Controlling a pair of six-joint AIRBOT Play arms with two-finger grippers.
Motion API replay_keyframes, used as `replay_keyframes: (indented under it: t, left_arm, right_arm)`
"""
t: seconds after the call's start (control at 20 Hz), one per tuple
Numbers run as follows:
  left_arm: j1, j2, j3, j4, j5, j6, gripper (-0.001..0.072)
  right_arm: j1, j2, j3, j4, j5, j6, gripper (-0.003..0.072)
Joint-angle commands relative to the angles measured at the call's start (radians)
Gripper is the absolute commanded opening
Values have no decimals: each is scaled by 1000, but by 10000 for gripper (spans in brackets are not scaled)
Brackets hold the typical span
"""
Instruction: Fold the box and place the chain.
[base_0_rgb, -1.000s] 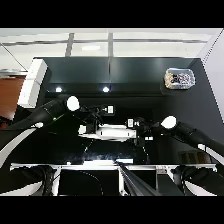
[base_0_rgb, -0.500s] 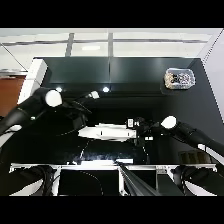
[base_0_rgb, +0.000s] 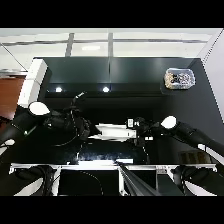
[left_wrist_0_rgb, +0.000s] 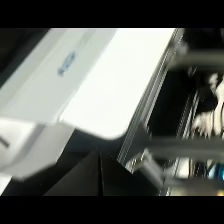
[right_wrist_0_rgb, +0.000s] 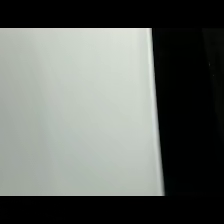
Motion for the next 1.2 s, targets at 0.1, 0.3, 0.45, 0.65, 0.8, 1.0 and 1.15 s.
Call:
replay_keyframes:
  t: [0.1,0.3,0.45,0.65,0.8,1.0,1.15]
  left_arm:
    - [-124,3,-70,-310,442,164,28]
    - [-172,-5,-70,-272,626,178,29]
    - [-176,-50,-70,-223,627,187,29]
    - [-179,-129,-69,-222,612,188,29]
    - [-179,-152,-59,-166,554,188,28]
    - [-139,-136,-11,-42,507,181,29]
    - [-32,-55,10,14,447,173,29]
  right_arm:
    - [1,0,0,0,0,0,530]
    - [1,0,0,0,0,0,530]
    - [1,0,0,0,0,0,530]
    - [1,0,0,0,0,0,530]
    - [1,0,0,0,0,0,529]
    - [1,0,0,0,0,0,530]
    - [1,0,0,0,0,0,530]
